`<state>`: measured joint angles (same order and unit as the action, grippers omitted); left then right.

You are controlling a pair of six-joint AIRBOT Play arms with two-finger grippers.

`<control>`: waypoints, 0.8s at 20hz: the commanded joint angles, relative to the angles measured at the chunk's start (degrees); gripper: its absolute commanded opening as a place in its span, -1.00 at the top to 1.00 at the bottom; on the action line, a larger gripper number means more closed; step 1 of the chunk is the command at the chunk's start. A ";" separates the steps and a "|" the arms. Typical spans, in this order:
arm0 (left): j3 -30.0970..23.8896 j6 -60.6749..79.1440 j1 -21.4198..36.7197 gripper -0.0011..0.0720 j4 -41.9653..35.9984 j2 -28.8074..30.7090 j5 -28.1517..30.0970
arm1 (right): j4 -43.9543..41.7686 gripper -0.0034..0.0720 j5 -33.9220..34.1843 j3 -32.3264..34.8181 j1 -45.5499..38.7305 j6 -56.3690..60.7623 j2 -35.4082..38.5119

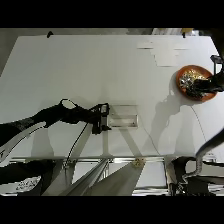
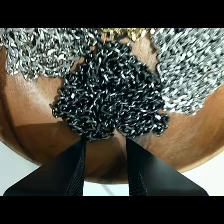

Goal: Fold the box and place the chain.

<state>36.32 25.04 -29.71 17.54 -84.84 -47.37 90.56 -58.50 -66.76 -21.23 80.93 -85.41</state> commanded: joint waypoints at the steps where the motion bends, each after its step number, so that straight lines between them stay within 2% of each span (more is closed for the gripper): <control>1: 0.02 0.00 -0.02 0.37 0.02 0.02 0.00 | -1.01 0.26 -1.68 -0.02 -0.09 -0.09 -0.74; 7: 0.02 0.00 -0.02 0.37 0.02 0.02 0.00 | -1.01 0.30 -2.16 -0.02 -0.09 -0.46 -2.80; 9: 0.02 0.00 -0.02 0.37 0.02 0.02 0.00 | -0.76 0.51 -1.75 -0.02 -0.09 -0.44 -3.56; 14: 0.02 0.00 -0.02 0.37 0.02 0.02 0.00 | -0.52 0.52 -0.63 -0.02 -0.09 -0.39 -3.82; 15: 0.02 0.00 -0.02 0.37 0.02 0.02 0.00 | -0.35 0.63 -0.63 -0.02 -0.09 -0.39 -3.82; 16: 0.02 0.00 -0.02 0.37 0.02 0.02 0.02 | -0.33 0.65 -0.52 -0.02 -0.09 -0.42 -3.82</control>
<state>36.32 25.02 -29.71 17.54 -84.84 -47.37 89.93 -59.35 -66.76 -21.30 80.51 -89.08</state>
